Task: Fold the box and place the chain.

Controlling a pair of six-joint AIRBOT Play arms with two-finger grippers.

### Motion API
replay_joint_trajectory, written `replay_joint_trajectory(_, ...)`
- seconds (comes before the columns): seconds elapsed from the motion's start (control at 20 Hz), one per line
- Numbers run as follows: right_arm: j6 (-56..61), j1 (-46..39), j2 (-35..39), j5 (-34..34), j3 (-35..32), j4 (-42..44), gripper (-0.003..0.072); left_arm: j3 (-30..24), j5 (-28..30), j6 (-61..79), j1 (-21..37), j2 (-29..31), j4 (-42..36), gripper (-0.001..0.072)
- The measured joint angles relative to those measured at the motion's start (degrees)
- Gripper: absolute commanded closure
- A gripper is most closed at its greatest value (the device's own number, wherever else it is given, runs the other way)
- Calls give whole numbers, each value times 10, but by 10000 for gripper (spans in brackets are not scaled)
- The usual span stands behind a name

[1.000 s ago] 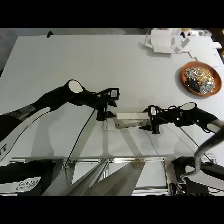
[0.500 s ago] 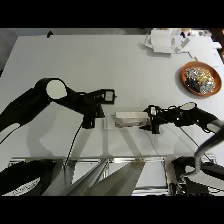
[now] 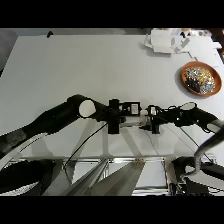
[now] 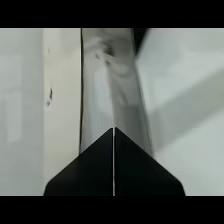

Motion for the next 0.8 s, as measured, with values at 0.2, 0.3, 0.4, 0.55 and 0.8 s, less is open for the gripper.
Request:
replay_joint_trajectory(0.2,0,0,0,0,0,0,222,0,120,-2,17,-41,-60,701)
replay_joint_trajectory(0.3,0,0,0,0,0,0,222,0,155,-3,30,-58,-78,701)
replay_joint_trajectory(0.4,0,0,0,0,0,1,222,0,169,-8,42,-75,-89,700)
replay_joint_trajectory(0.55,0,0,0,-2,0,2,222,0,177,-18,56,-86,-97,700)
replay_joint_trajectory(0.8,0,0,0,-1,0,0,222,0,73,-30,88,-18,-67,704)
